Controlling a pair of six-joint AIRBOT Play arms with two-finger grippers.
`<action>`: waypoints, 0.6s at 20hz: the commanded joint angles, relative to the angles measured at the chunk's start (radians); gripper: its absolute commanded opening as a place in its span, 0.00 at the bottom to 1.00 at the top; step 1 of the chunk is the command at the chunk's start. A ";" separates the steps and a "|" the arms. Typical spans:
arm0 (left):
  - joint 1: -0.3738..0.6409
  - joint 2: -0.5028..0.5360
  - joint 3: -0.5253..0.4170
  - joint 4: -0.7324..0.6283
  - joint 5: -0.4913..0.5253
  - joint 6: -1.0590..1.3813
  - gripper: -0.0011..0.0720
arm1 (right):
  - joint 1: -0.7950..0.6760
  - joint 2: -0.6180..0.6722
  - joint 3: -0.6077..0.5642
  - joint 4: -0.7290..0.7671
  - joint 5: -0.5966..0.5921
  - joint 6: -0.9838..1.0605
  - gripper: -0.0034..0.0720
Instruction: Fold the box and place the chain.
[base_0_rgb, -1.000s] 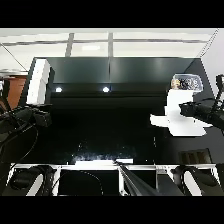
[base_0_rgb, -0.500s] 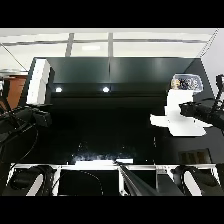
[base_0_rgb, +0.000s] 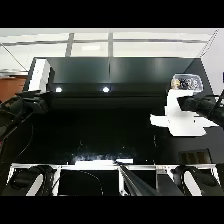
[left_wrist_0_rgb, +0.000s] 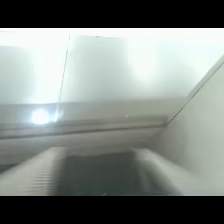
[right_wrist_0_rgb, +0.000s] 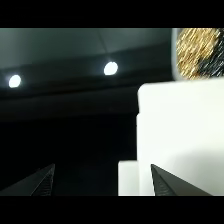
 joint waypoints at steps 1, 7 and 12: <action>-0.012 -0.069 -0.002 -0.098 0.023 -0.002 0.97 | -0.029 -0.004 0.000 -0.075 -0.161 0.070 0.97; -0.187 -0.200 -0.001 -0.112 -0.045 -0.004 0.97 | -0.604 -0.335 0.160 -0.312 -0.122 0.380 0.96; -0.294 -0.288 -0.001 -0.113 0.054 -0.016 0.97 | -0.923 -0.641 0.396 -0.211 0.175 0.122 0.97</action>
